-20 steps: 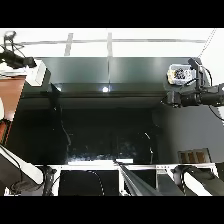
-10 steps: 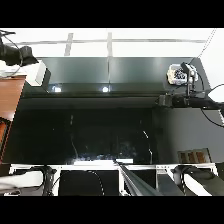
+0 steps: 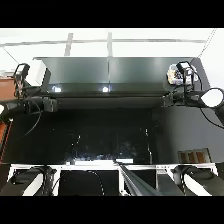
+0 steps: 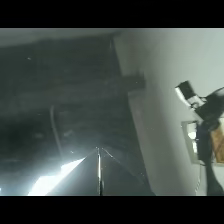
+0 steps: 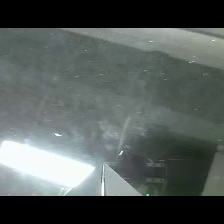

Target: Fold the box and place the chain.

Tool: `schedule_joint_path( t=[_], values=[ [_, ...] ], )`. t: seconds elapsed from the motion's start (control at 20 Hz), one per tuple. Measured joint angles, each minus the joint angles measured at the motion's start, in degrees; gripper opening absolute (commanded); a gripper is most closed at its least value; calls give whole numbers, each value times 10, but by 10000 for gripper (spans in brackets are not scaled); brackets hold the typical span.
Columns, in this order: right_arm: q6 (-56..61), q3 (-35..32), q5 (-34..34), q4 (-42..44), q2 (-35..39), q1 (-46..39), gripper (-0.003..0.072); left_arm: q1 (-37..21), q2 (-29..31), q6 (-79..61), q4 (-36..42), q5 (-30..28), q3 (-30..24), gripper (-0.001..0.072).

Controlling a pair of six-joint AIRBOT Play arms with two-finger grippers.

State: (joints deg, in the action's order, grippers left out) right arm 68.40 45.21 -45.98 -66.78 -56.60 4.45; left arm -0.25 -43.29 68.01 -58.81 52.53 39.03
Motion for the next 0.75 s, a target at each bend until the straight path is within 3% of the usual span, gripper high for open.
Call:
schedule_joint_path(
  t=[0.25, 0.75],
  values=[
    [0, 0, 4, -17, 0, 1, 15, 4, 38, -2, 0, -9, -30, 23],
    [-1, 0, 6, -23, 0, 0, 16, 4, 47, -3, 0, -11, -37, 23]
  ],
)
